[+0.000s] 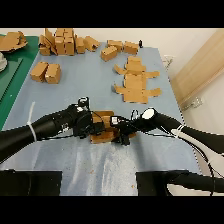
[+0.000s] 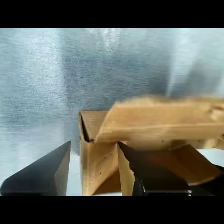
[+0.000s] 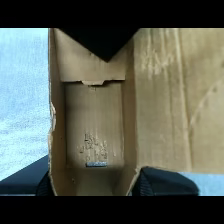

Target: Fold the box.

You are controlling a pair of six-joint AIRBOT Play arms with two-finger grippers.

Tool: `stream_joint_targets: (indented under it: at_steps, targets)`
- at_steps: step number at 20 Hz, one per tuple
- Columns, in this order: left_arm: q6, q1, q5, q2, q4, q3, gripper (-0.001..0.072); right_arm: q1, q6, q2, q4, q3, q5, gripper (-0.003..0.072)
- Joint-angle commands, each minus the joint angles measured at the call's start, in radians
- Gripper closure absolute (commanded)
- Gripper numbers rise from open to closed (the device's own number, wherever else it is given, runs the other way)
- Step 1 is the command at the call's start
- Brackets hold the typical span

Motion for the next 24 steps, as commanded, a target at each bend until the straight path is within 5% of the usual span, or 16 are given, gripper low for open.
stream_joint_targets:
  at_steps: [1, 24]
  targets:
    - [0.024, -0.003, -0.051, -0.048, -0.023, 0.029, 0.0264, 0.0, 0.0, 0.0, 0.0, 0.0, 0.0, 0.0165]
    - [0.1, -0.004, -0.043, -0.135, -0.072, 0.054, 0.0271, 0.0, 0.0, 0.0, 0.0, 0.0, 0.0, 0.0165]
